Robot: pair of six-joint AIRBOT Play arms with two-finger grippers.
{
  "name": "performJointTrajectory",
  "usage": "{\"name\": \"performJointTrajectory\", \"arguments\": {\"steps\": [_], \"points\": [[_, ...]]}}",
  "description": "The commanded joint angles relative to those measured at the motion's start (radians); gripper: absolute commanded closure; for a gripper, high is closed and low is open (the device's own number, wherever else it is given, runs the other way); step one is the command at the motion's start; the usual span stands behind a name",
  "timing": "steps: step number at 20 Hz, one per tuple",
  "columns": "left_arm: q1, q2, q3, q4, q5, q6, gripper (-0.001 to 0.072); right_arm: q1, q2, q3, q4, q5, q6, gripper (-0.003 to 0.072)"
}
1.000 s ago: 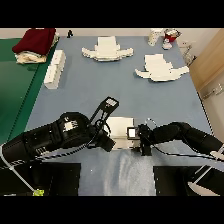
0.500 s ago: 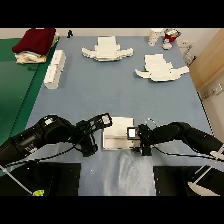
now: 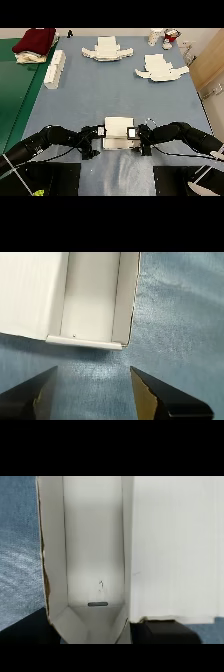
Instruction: Fold the box.
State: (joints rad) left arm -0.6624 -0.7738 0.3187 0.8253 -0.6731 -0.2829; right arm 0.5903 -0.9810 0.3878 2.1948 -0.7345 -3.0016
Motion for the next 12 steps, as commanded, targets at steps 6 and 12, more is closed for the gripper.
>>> {"name": "performJointTrajectory", "arguments": {"steps": [6, 12], "points": [[0.01, -0.074, -0.028, -0.247, 0.097, 0.311, 0.0021, 0.0, 0.001, 0.0, 0.0, 0.0, 0.0, 0.0177], [0.009, -0.101, -0.028, -0.34, 0.099, 0.411, 0.0021, 0.0, 0.001, 0.0, 0.0, 0.0, 0.0, 0.0177]]}}
